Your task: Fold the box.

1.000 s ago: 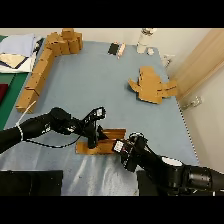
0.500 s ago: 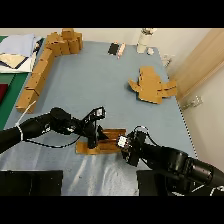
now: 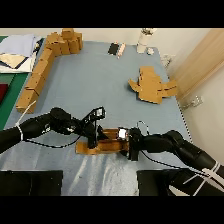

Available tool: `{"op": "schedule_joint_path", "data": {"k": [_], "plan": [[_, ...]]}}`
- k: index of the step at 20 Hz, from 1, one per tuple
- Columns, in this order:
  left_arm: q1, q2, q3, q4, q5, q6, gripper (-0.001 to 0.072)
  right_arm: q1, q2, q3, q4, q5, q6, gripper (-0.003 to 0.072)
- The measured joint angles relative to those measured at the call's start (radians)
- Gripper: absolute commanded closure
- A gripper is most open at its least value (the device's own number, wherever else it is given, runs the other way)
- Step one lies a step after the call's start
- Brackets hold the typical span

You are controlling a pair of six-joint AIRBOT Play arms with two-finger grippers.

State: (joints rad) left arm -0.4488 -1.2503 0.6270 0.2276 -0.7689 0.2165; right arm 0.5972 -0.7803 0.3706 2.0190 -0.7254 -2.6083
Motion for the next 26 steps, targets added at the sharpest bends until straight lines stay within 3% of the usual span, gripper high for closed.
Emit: {"op": "schedule_joint_path", "data": {"k": [8,17,19,26], "plan": [[0.000,0.000,0.000,0.000,0.000,0.000,0.0696,-0.028,-0.088,0.028,-0.002,-0.061,-0.094,-0.0034],[0.000,0.000,0.000,0.000,0.000,0.000,0.0696,-0.030,-0.104,0.030,0.016,-0.031,-0.121,-0.0029],[0.000,0.000,0.000,0.000,0.000,0.000,0.0696,-0.030,-0.105,0.030,0.021,-0.029,-0.123,0.0103],[0.000,0.000,0.000,0.000,0.000,0.000,0.0696,-0.030,-0.107,0.021,0.026,-0.030,-0.134,0.0104]]}}
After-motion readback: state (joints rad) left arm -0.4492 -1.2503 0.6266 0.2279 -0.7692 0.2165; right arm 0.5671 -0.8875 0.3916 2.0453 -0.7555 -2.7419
